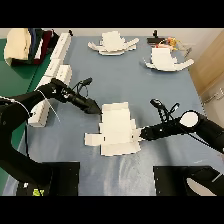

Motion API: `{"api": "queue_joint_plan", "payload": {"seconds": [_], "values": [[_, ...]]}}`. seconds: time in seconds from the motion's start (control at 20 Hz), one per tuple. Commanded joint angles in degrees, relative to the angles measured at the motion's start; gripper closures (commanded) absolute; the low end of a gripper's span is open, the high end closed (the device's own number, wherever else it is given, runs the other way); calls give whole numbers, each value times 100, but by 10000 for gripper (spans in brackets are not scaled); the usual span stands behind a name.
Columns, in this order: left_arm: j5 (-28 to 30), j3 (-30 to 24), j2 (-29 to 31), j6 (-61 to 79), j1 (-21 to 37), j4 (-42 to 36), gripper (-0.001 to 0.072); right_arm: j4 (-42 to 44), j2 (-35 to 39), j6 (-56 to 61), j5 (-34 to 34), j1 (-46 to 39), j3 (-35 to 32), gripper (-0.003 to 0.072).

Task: Fold the box.

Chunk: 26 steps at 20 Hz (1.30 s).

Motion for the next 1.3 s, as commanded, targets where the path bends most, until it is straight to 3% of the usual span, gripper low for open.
{"api": "queue_joint_plan", "payload": {"seconds": [0.0, 0.15, 0.45, 0.9, 0.95, 1.0, 1.05, 1.1, 1.15, 1.25], "values": [[-160, 48, -11, -142, 452, 33, 338, -2, 4, -2, -4, 2, 0, 684], [-9, 48, -11, -149, 352, 31, 338, -4, 4, -2, -4, 2, 0, 683], [750, 50, -24, 9, -623, 31, 339, -4, 4, -4, -4, 2, 0, 683], [422, 50, -63, 337, -1064, 31, 370, -4, 4, -46, -9, 2, 0, 683], [367, 50, -63, 361, -1062, 33, 400, -4, 4, -46, -9, 2, 0, 683], [350, 50, -63, 413, -1064, 33, 567, -4, 4, -48, -11, 2, 0, 683], [323, 50, -63, 522, -1067, 31, 627, -4, 4, -48, -11, 2, 0, 683], [330, 50, -63, 557, -1067, 31, 629, -4, 4, -46, -11, 2, 0, 683], [321, 50, -63, 638, -1064, 31, 696, -4, 4, -46, -11, 2, 0, 683], [326, 50, -61, 706, -1064, 28, 696, -4, 4, -46, -11, 2, 0, 683]]}}
